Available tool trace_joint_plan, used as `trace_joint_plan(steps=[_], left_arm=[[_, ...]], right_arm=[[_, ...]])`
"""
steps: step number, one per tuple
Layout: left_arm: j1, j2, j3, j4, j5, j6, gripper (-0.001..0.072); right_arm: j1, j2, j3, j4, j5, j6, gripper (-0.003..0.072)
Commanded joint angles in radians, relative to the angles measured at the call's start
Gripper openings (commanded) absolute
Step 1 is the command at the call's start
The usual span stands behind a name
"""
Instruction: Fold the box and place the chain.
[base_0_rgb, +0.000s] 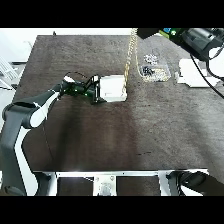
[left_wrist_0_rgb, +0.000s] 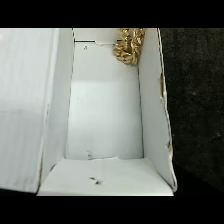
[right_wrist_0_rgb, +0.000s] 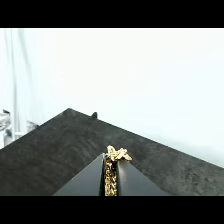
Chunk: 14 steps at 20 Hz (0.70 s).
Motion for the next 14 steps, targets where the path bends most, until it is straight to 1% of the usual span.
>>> trace_joint_plan(steps=[1,5,14], left_arm=[[0.0,0.0,0.0,0.0,0.0,0.0,0.0471],[0.0,0.0,0.0,0.0,0.0,0.0,0.047],[0.0,0.0,0.0,0.0,0.0,0.0,0.0471]], right_arm=[[0.048,-0.001,-0.016,-0.01,0.004,0.005,0.0006],[0.047,-0.038,-0.086,-0.01,-0.001,0.074,0.0006],[0.047,-0.271,-0.154,-0.006,-0.015,0.183,0.0007]])
